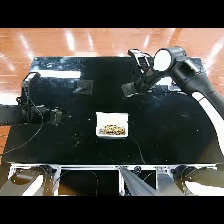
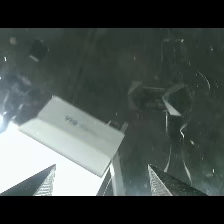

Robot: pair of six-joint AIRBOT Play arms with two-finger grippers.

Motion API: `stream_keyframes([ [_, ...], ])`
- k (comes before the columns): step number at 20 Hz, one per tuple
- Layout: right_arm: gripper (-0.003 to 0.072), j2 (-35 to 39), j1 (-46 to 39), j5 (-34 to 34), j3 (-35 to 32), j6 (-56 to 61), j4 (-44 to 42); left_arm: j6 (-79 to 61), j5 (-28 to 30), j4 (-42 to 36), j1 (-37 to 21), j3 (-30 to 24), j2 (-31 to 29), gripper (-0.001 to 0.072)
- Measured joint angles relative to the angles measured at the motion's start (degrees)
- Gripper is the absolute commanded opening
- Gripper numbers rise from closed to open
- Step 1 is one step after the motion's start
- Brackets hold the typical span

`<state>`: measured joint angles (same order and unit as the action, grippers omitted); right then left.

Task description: Fold the box and place the chain.

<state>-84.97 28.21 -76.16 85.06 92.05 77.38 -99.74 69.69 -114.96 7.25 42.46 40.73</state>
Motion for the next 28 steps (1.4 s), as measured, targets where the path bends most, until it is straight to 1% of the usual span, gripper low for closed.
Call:
stream_keyframes([
  [5, 0.0708, -1.22, 1.57, 1.44, 0.57, -0.7, 0.52, -1.44, -1.46, -1.97, 0.04, -1.53, 0.31, 0.0627],
  [9, 0.0707, -1.77, 2.27, 1.79, 0.63, -6.99, -1.44, -1.73, -3.37, -2.49, 0.33, -1.9, 0.33, 0.0627],
  [12, 0.0707, -2.01, 3.28, 0.2, 0.63, -11.72, -2.99, -1.84, -4.59, -2.67, 0.42, -2.12, 0.33, 0.0627],
  [16, 0.0707, -2.23, 5.42, -4.04, 0.66, -16.74, -4.42, -1.84, -5.62, -2.73, 0.44, -2.89, 0.33, 0.0627],
  [21, 0.0707, -2.23, 8.24, -8.28, 0.66, -19.85, -5.27, -1.84, -5.9, -2.84, 0.44, -3.76, 0.39, 0.0627],
  [28, 0.0707, -2.25, 10.91, -10.67, 0.39, -23.43, -5.51, -1.84, -7.13, -2.95, 0.44, -4.0, 0.63, 0.0627],
])
